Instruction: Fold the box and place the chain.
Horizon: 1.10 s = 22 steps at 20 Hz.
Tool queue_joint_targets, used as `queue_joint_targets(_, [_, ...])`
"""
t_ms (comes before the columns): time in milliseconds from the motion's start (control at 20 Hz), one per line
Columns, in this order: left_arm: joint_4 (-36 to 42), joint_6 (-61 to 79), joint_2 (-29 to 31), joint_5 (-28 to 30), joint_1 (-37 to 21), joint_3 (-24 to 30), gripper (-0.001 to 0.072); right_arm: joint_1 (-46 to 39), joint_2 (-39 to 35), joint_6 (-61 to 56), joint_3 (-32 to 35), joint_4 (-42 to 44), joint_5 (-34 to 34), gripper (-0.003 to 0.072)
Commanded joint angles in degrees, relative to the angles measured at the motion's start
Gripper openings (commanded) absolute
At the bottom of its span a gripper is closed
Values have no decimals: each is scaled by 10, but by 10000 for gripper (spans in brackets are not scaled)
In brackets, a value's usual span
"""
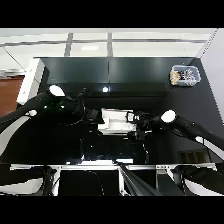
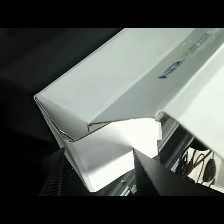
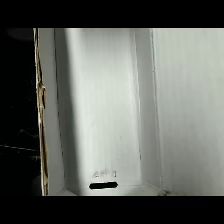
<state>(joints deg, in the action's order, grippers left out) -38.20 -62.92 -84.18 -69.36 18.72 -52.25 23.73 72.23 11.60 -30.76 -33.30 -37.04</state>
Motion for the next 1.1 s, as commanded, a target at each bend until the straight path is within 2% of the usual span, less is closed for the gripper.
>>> queue_joint_targets(0, [-44, -72, 0, 32, 37, -26, 484, 0, 0, 0, 0, 0, 0, 175])
queue_joint_targets(300, [-101, -163, 0, 71, 84, -36, 482, 0, 0, 0, 0, 0, 0, 175])
queue_joint_targets(350, [-112, -179, 0, 76, 92, -36, 442, 0, 0, 0, 0, 0, 0, 175])
queue_joint_targets(450, [-136, -203, 0, 84, 104, -36, 419, 0, 0, 0, 0, 0, 0, 175])
queue_joint_targets(750, [-191, -268, 0, 104, 114, -36, 415, 0, 0, 0, 0, 0, 0, 175])
queue_joint_targets(850, [-229, -300, 0, 104, 125, -40, 407, 0, 0, 0, 0, 0, 0, 175])
queue_joint_targets(1050, [-360, -416, 0, 87, 177, -76, 407, 0, 0, 0, 0, 0, 0, 174])
